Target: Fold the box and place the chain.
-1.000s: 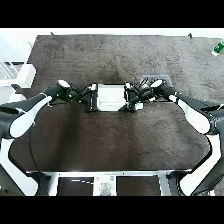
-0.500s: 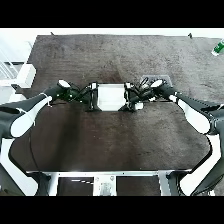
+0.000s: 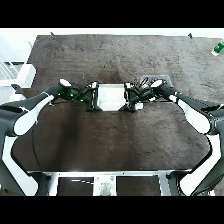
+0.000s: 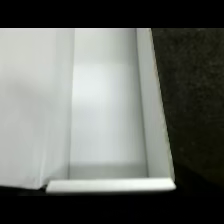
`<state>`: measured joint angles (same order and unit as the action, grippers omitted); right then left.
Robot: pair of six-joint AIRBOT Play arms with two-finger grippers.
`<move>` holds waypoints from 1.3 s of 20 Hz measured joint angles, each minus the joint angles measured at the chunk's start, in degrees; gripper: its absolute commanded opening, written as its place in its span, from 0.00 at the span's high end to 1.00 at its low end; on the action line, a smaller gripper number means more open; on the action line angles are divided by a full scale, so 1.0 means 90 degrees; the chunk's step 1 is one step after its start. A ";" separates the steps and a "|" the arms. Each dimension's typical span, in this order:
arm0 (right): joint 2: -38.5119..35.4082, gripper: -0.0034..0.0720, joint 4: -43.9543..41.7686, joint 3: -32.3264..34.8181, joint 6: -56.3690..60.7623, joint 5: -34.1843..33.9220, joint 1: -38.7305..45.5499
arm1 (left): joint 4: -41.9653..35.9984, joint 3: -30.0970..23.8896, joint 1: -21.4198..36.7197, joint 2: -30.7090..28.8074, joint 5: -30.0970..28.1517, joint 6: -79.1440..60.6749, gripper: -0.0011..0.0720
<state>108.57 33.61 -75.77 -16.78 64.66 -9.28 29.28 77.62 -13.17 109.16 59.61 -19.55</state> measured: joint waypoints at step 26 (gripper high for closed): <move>0.0000 0.30 0.0005 0.0000 -0.0002 -0.0007 -0.0002 | 0.0389 0.0151 -0.0085 0.0022 0.0095 -0.0019 0.08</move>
<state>108.57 33.65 -75.77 -16.80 64.60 -9.30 32.77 78.98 -13.93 109.36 60.47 -19.73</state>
